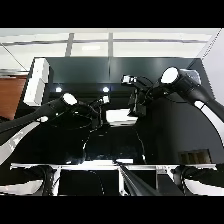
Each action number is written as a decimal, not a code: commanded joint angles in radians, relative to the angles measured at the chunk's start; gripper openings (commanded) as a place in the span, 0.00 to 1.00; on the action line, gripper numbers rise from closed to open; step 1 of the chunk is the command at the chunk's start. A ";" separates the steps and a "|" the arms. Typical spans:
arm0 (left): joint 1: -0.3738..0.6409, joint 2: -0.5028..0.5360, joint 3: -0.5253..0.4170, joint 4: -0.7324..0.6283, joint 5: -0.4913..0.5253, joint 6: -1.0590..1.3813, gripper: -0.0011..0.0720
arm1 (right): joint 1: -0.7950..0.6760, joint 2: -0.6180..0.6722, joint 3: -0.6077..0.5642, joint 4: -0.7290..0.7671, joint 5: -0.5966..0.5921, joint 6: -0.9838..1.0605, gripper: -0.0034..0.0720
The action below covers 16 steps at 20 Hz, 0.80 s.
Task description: Fold the box and place the chain.
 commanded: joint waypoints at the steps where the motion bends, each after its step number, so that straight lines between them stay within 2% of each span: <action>1: -0.001 0.001 0.001 0.000 -0.003 0.002 0.49 | 0.009 -0.001 0.001 -0.004 -0.003 -0.015 0.75; 3: -0.001 0.001 0.001 0.000 -0.003 0.002 0.49 | 0.010 -0.001 0.001 -0.005 0.005 -0.015 0.74; 5: -0.001 0.001 0.001 0.000 -0.003 0.002 0.49 | 0.009 -0.001 0.001 -0.005 0.006 -0.015 0.58; 7: -0.001 0.001 0.001 0.000 -0.003 0.002 0.50 | 0.009 -0.001 0.001 -0.004 0.011 -0.015 0.58; 8: -0.001 0.001 0.001 0.000 -0.003 0.002 0.49 | 0.009 -0.001 0.001 -0.004 0.021 -0.014 0.43; 13: -0.001 0.001 0.001 0.000 -0.004 0.002 0.49 | 0.000 0.000 0.000 -0.007 0.050 0.054 0.44; 16: -0.001 0.001 0.001 0.000 -0.004 0.002 0.49 | -0.001 0.000 -0.036 -0.021 -0.012 0.053 0.44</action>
